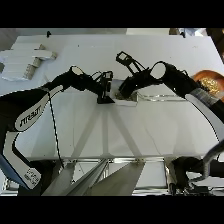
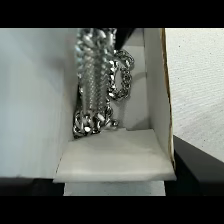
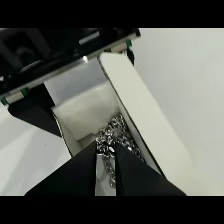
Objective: Fold the box and place the chain.
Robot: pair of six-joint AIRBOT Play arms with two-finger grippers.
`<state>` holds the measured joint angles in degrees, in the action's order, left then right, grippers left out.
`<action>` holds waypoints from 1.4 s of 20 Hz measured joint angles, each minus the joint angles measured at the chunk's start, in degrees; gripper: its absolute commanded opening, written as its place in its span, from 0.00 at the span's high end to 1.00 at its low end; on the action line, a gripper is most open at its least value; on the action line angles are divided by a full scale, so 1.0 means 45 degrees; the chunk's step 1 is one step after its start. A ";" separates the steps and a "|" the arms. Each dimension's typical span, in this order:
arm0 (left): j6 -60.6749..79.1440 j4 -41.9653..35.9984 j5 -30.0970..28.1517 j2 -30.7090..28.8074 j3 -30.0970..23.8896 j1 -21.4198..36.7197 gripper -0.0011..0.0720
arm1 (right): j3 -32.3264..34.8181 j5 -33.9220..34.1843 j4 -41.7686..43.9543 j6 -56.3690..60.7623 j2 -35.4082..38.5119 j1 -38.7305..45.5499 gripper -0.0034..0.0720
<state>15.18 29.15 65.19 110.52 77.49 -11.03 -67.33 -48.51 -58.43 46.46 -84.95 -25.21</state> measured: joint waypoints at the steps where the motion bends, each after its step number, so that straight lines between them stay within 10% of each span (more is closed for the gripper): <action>1: 0.0000 0.0005 0.0005 0.0005 0.0000 0.0000 0.50 | 0.0000 -0.0107 -0.0194 0.0155 -0.0029 0.0000 0.68; 10: 0.0000 0.0000 0.0000 0.0005 0.0000 0.0000 0.50 | 0.0000 -0.1938 -0.1044 0.0680 0.1355 0.1316 0.68; 20: 0.0000 0.0005 0.0000 0.0005 0.0000 0.0000 0.50 | 0.0000 -0.4692 -0.3565 -0.2050 0.2103 0.4522 0.22; 28: 0.0000 0.0000 0.0005 0.0005 0.0000 0.0000 0.50 | 0.0005 -0.4415 -0.5367 -0.4546 0.0238 0.4823 0.16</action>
<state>15.18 29.15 65.21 110.54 77.49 -11.03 -67.31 -68.38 -82.59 26.00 -83.88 -3.51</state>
